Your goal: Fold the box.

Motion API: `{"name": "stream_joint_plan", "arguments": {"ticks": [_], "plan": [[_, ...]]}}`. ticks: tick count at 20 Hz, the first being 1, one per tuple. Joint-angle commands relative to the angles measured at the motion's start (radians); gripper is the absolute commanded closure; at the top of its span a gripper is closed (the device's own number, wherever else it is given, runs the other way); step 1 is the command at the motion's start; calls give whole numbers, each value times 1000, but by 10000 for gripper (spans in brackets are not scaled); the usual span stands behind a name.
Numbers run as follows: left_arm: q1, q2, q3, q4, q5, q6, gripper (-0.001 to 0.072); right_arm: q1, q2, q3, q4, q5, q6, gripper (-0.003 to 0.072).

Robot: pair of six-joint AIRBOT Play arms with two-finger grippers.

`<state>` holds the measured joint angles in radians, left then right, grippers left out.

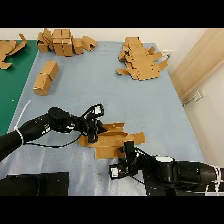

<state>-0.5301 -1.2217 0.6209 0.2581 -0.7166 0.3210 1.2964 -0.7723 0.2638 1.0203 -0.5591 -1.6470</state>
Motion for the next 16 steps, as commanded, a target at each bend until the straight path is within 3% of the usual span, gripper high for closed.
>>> {"name": "stream_joint_plan", "arguments": {"ticks": [1,11,16], "plan": [[0,1,0,0,0,0,697,0,14,2,-27,-5,1,173],[0,1,0,0,0,0,697,-1,71,9,-192,-4,193,173],[0,1,0,0,0,0,697,-1,70,9,-257,-87,317,171]]}}
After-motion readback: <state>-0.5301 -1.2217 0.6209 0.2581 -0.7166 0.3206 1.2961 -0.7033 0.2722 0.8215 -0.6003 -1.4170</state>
